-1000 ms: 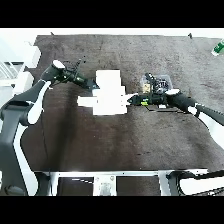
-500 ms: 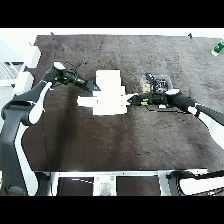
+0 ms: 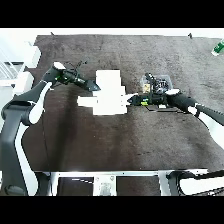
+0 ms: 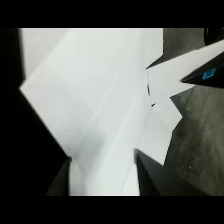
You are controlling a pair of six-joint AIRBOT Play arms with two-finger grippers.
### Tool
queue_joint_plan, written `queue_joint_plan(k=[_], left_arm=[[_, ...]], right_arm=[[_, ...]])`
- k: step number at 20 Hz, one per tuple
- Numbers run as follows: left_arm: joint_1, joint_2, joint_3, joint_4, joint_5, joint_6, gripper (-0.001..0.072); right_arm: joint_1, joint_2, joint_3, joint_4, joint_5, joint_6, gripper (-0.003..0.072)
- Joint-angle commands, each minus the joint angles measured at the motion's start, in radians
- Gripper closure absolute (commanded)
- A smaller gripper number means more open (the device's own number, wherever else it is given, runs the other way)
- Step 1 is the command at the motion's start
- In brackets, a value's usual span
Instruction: Fold the box and place the chain.
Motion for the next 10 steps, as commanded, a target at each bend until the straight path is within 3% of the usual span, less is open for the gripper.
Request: queue_joint_plan(k=[1, 2, 4, 10], left_arm=[[0.000, 0.001, 0.018, 0.021, 0.005, -0.002, 0.0266], [0.000, 0.001, 0.023, 0.031, 0.003, -0.002, 0.0266], [0.000, 0.000, 0.025, 0.039, -0.003, -0.009, 0.0361], [-0.032, 0.000, 0.025, 0.050, -0.036, 0.030, 0.0362]], right_arm=[[0.001, -0.001, 0.000, 0.000, 0.002, 0.001, 0.0676], [0.001, -0.001, 0.000, 0.000, 0.003, 0.001, 0.0676], [0.001, -0.001, 0.000, 0.000, 0.004, 0.001, 0.0676], [0.001, -0.001, 0.000, 0.000, 0.005, 0.001, 0.0676]])
